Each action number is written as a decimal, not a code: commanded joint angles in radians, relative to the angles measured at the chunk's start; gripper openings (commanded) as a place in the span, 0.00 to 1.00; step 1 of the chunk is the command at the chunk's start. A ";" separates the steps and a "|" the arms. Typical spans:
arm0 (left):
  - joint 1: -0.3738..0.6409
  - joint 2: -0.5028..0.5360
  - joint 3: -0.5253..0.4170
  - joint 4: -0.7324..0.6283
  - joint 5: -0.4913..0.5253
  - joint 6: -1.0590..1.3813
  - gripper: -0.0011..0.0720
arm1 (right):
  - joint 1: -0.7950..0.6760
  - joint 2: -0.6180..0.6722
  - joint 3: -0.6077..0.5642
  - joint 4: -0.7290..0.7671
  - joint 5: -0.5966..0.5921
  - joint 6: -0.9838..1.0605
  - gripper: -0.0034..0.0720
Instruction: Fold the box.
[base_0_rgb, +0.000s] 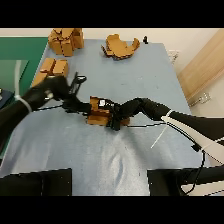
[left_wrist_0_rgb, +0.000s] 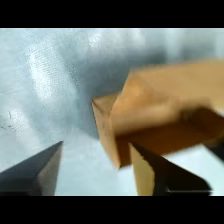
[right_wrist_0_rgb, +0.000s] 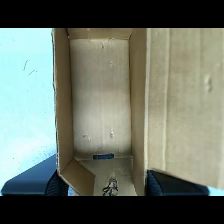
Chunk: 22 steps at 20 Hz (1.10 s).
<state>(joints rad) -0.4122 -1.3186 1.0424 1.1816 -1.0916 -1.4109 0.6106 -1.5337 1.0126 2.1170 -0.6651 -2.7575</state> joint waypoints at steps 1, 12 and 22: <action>0.239 0.115 -0.107 -0.272 -0.057 0.514 0.91 | 0.000 -0.001 -0.001 0.000 -0.008 0.001 0.58; 0.346 -0.152 -0.125 -0.503 -0.156 1.629 0.91 | 0.003 -0.008 -0.001 0.008 -0.011 0.002 0.58; 0.164 -0.188 -0.064 -0.463 -0.023 1.793 0.95 | 0.005 -0.008 -0.001 0.008 -0.014 0.001 0.58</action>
<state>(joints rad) -0.2256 -1.4921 0.9596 0.7071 -1.0988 0.3500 0.6140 -1.5410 1.0122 2.1246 -0.6777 -2.7564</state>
